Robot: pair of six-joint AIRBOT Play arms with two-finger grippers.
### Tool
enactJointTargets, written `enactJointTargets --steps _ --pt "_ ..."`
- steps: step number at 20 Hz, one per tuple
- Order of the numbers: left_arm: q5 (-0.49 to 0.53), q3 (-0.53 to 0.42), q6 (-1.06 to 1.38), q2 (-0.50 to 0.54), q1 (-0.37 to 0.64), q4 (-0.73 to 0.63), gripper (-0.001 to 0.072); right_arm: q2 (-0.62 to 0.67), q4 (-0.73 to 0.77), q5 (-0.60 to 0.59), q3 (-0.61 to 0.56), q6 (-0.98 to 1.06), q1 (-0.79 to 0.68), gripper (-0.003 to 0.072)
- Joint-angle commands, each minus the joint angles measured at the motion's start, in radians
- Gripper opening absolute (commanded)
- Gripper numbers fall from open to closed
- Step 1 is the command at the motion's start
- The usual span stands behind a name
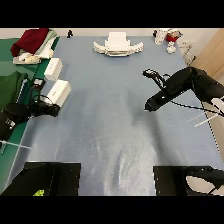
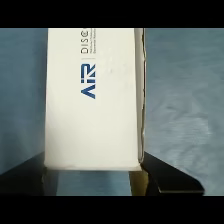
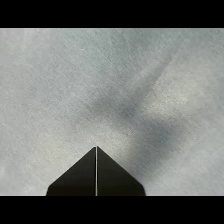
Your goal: Fold the box.
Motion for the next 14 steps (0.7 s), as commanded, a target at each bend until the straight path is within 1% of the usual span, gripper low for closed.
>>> enactJointTargets --steps 1,4,7,10,14 --pt "0.062 0.074 -0.035 -0.137 0.123 0.026 0.0461 0.000 0.000 0.000 0.001 0.000 -0.001 0.0003" --pt "0.110 0.186 -0.074 -0.298 0.123 0.006 0.0461 0.000 0.000 0.000 0.001 0.000 -0.001 0.0003" --pt "0.087 0.334 -0.107 -0.455 0.119 -0.004 0.0461 0.000 0.000 0.000 0.001 0.000 -0.001 0.0003" --pt "0.038 0.488 -0.124 -0.594 0.097 -0.025 0.0461 0.000 0.000 0.000 0.001 0.000 -0.001 0.0003" --pt "0.026 0.661 -0.175 -0.729 0.051 -0.025 0.0462 0.000 0.000 0.000 0.001 0.000 -0.001 0.0003"
